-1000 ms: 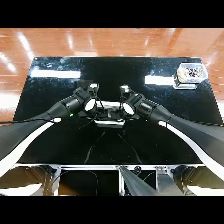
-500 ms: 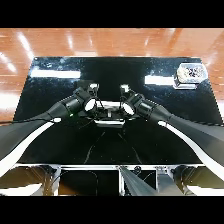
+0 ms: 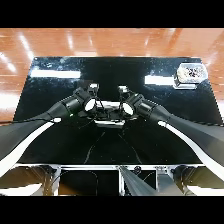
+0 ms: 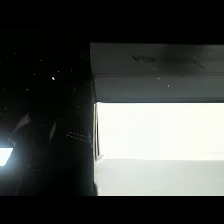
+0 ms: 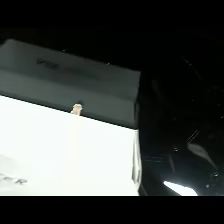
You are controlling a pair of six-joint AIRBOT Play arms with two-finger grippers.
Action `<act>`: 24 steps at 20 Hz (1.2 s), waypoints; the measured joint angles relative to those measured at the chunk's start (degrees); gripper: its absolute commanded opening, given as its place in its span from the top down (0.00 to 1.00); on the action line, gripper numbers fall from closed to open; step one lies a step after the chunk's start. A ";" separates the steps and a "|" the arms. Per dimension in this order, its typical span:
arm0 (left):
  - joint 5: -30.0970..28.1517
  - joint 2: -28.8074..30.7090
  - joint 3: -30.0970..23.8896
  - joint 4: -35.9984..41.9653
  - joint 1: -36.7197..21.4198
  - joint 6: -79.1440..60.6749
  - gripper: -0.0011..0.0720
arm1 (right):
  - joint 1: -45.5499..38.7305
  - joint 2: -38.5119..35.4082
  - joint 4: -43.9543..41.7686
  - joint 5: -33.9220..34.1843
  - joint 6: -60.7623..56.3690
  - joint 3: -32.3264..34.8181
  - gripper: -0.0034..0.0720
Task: Fold the box and place the chain.
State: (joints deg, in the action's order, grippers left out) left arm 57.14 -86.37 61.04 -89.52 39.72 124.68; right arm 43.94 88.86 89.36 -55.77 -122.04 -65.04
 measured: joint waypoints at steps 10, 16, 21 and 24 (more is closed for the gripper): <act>0.02 0.00 0.00 -0.20 -0.02 0.07 0.96 | 0.00 0.07 0.13 -0.85 2.10 -1.16 0.27; -0.24 0.00 0.00 -0.07 -0.02 0.02 0.96 | 0.07 0.00 -0.24 -0.35 2.23 -1.86 0.23; -0.24 0.00 0.00 -0.02 -0.02 0.20 0.96 | -0.07 0.00 0.52 -0.79 2.05 -1.97 0.42; -0.24 0.00 0.00 0.00 -0.02 0.20 0.96 | -0.55 0.00 0.26 -0.81 1.68 -1.97 0.42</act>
